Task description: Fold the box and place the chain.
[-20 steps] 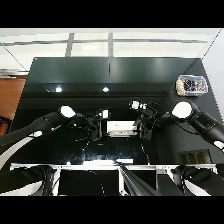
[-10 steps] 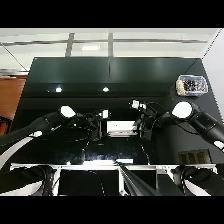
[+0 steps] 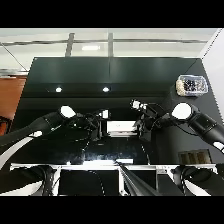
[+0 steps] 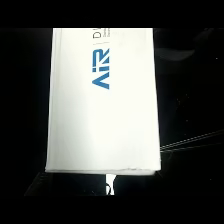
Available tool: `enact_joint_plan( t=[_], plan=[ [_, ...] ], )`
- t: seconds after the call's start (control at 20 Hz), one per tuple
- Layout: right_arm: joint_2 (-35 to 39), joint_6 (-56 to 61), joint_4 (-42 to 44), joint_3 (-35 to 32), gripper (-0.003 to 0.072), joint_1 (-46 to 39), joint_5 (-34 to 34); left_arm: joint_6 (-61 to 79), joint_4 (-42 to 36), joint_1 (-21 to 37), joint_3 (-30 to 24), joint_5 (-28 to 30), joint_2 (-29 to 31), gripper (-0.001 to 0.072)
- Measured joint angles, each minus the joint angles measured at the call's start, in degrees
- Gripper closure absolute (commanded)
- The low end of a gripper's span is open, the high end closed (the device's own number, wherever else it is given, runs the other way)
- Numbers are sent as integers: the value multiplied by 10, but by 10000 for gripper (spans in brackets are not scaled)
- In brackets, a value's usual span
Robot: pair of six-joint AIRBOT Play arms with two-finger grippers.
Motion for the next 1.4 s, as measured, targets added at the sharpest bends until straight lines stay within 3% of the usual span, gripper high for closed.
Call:
enact_joint_plan(
  t=[0.8,0.9,0.95,1.05,1.2,1.4],
  plan=[
    [19,13,0,9,476,0,3,-2,-1,0,0,0,0,338],
    [25,20,0,12,499,-1,3,-2,-1,0,0,0,0,338],
    [30,32,2,16,686,-2,3,-2,-1,0,0,0,0,338],
    [40,89,13,21,672,-18,7,-1,-1,0,0,0,0,338],
    [47,177,76,6,677,-71,37,-1,0,0,0,0,0,338],
    [43,225,249,-61,680,-105,53,-1,0,0,0,0,0,338]
  ],
)
